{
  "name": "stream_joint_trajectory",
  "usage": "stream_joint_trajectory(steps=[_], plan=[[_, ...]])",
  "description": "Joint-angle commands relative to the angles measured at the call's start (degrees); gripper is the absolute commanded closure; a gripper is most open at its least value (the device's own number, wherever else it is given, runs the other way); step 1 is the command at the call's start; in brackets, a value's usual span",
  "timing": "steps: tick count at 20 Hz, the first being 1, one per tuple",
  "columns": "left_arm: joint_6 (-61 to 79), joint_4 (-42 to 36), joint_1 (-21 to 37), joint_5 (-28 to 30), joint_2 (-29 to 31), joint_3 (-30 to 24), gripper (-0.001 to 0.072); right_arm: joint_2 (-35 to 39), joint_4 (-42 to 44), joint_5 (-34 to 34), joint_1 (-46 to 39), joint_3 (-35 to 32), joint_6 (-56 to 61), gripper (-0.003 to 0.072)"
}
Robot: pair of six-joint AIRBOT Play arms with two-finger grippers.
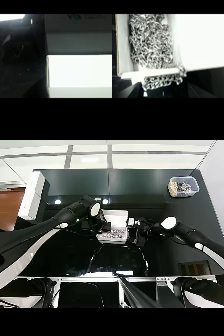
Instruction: Fold the box and place the chain.
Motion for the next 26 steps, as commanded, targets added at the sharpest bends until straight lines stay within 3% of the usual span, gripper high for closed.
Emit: stream_joint_trajectory(steps=[1,4,5,6,7,8,9,10,16,19,22,26], plan=[[0.0,0.0,0.0,-0.2,0.0,0.0,0.0681,-2.8,-1.7,0.0,0.8,1.5,-0.1,-0.0016],[0.0,0.0,0.0,-0.2,0.0,0.0,0.0681,-2.9,-4.4,0.0,0.8,1.5,2.3,-0.0014],[0.0,0.0,0.0,-0.2,0.0,0.0,0.0681,-2.9,-4.3,0.0,0.8,1.5,2.5,0.0065],[0.0,0.0,0.0,-0.2,0.0,0.0,0.0681,-2.8,-4.4,0.1,0.8,1.5,3.9,0.0296],[0.0,0.0,0.0,-0.2,0.0,0.0,0.0680,-2.8,-4.4,0.1,0.8,1.5,4.9,0.0385],[0.0,0.0,0.0,-0.2,0.0,0.0,0.0680,-2.8,-4.5,0.1,0.8,1.5,5.6,0.0391],[0.0,0.0,0.0,-0.2,0.0,0.0,0.0680,-2.7,-5.6,0.1,0.8,1.5,6.9,0.0498],[0.0,0.0,0.0,-0.2,0.0,0.0,0.0681,-2.5,-7.7,0.5,0.8,1.5,8.7,0.0662],[0.0,0.0,0.0,-0.2,0.0,0.0,0.0680,5.8,-25.0,4.2,0.7,1.5,33.4,0.0666],[0.0,0.0,0.0,-0.2,0.0,0.0,0.0681,14.6,-24.6,10.0,0.5,2.1,46.0,0.0666],[0.0,0.0,0.0,-0.2,0.0,0.0,0.0681,21.9,-15.5,13.5,0.5,4.6,52.6,0.0666],[0.0,0.0,0.0,-0.2,0.0,0.0,0.0681,20.7,10.0,4.1,1.9,4.7,54.1,0.0665]])
